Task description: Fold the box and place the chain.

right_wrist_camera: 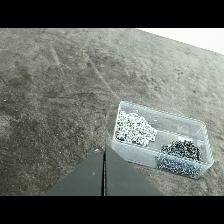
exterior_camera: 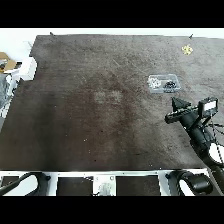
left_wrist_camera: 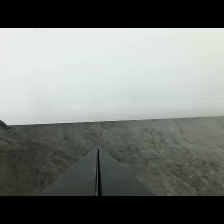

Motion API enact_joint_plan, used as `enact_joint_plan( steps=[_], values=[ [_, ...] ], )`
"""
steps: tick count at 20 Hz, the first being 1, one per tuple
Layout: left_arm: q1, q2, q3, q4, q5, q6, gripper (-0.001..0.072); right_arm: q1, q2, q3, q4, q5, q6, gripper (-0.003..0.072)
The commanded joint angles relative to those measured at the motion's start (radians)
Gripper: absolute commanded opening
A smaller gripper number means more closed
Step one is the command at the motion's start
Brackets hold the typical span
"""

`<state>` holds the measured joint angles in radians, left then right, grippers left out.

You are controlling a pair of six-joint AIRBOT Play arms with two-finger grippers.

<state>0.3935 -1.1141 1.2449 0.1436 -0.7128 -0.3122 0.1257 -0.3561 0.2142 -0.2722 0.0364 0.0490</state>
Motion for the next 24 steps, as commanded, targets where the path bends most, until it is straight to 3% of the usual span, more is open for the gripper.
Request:
enact_joint_plan(
  steps=[1,4,8,12,16,21,24],
  values=[
    [0.0,0.203,-0.281,-0.163,0.097,0.16,0.0004,0.0,0.001,0.0,0.0,0.0,0.0,0.0003],
    [0.0,0.357,-0.429,-0.205,0.138,0.222,0.0003,0.0,0.001,0.0,0.0,0.0,0.0,0.0003],
    [-0.014,0.51,-0.523,-0.204,0.183,0.22,0.0003,0.0,0.001,0.0,0.0,0.0,0.0,0.0003],
    [-0.284,0.618,-0.618,-0.192,0.389,0.245,0.0003,0.0,0.001,0.0,0.0,0.0,0.0,0.0004],
    [-0.554,0.774,-0.736,-0.163,0.711,0.27,0.0003,0.0,0.001,0.0,0.0,0.0,0.0,0.0003],
    [-0.635,0.925,-0.931,-0.069,0.871,0.269,0.0004,0.0,0.001,0.0,0.0,0.0,0.0,0.0004],
    [-0.635,0.93,-0.99,-0.069,0.949,0.269,0.0006,0.0,0.001,0.0,0.0,0.0,0.0,0.0004]
  ],
)
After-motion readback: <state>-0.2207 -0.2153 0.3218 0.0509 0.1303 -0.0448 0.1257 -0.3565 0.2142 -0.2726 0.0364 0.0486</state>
